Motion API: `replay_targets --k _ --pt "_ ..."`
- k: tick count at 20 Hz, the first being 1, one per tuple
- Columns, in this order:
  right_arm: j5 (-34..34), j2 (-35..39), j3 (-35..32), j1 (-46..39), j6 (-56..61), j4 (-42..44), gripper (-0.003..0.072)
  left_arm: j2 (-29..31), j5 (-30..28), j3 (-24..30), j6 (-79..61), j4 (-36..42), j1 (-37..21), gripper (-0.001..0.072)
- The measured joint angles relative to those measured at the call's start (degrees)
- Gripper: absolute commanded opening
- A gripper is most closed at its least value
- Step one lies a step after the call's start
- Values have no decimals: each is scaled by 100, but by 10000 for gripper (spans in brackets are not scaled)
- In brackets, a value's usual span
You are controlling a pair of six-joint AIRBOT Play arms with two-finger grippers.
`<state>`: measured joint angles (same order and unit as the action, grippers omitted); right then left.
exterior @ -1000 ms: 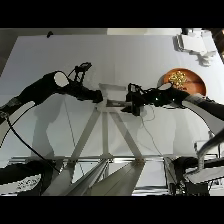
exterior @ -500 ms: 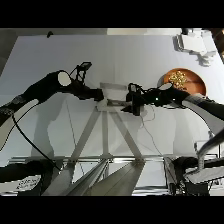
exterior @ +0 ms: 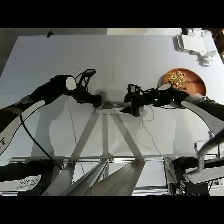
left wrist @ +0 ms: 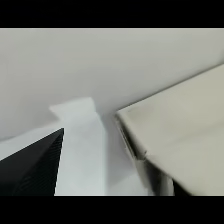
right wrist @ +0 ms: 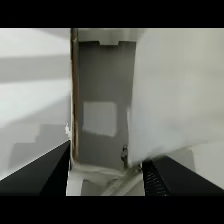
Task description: Fold the box and place the chain.
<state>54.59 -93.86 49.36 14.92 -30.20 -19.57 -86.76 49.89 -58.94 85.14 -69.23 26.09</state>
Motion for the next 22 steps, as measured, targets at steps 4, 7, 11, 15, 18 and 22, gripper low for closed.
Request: replay_targets --k 4,7,11,15,18,22 --pt "0 0 2 0 17 4 363 107 11 -7 256 2 11 696" --pt "13 0 2 -2 17 11 363 240 -4 -15 323 26 28 696" --pt "15 2 2 -4 17 9 363 367 -22 -22 354 245 37 697" --pt "15 4 2 -4 13 -17 363 404 98 -22 352 369 52 697" --pt "17 2 2 -4 13 -22 363 413 184 -22 345 407 52 697" --pt "17 2 2 -4 17 -24 363 422 297 -22 337 411 52 696"
